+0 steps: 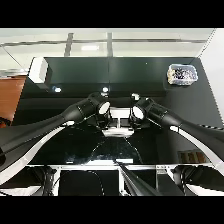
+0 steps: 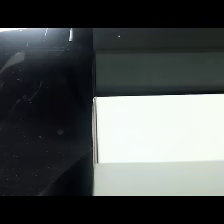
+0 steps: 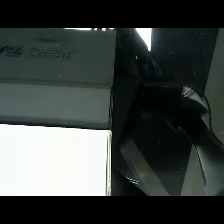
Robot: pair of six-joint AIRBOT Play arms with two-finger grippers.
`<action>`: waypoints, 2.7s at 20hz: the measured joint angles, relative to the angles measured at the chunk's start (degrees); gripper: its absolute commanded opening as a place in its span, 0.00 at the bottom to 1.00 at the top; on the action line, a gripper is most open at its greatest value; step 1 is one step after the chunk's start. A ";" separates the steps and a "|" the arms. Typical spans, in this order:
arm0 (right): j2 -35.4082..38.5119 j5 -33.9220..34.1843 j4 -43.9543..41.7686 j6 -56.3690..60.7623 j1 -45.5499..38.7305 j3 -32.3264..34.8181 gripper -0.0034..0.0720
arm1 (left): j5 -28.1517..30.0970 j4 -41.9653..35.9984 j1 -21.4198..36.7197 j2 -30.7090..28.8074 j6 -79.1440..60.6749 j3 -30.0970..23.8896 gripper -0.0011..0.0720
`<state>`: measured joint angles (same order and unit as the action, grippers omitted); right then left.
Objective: Fold the box and place the chain.
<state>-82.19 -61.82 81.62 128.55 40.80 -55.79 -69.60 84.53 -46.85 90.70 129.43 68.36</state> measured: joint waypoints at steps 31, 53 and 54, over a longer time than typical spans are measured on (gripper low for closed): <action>8.63 19.74 24.37 -8.15 -35.41 -3.43 0.98 | 0.09 0.26 0.00 0.00 -0.17 0.00 0.05; -33.68 3.48 6.69 -16.09 -50.93 -53.48 0.07 | 0.09 0.24 0.00 0.00 -0.22 0.00 0.05; -32.81 3.30 6.75 -17.09 -50.97 -54.05 0.07 | 0.09 0.24 0.00 0.00 -0.22 0.00 0.05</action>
<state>-115.00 -58.52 88.38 111.46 -10.17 -109.84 -69.52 84.77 -46.85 90.70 129.21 68.36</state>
